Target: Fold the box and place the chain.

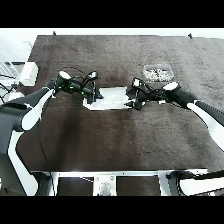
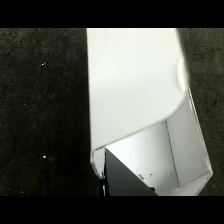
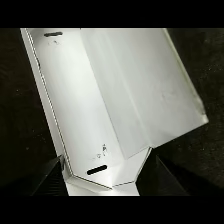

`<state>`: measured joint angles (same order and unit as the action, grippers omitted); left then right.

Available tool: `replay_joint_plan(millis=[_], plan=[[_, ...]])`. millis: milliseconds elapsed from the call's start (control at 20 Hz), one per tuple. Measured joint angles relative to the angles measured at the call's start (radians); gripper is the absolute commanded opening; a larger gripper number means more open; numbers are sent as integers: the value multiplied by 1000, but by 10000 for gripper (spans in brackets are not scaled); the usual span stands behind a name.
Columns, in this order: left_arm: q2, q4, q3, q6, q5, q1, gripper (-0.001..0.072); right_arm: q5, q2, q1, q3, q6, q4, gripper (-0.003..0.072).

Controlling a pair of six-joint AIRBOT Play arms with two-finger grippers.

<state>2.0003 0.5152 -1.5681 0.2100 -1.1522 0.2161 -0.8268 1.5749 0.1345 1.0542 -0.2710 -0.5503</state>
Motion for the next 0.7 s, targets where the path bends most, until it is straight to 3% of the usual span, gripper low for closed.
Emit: replay_joint_plan(millis=[200, 700], plan=[[0, 0, 0, 0, 0, 0, 22, -17, 29, -5, 37, -6, -1, 682], [0, 0, 0, 1, -1, 0, 21, -225, 171, -24, 175, -26, -9, 682]])
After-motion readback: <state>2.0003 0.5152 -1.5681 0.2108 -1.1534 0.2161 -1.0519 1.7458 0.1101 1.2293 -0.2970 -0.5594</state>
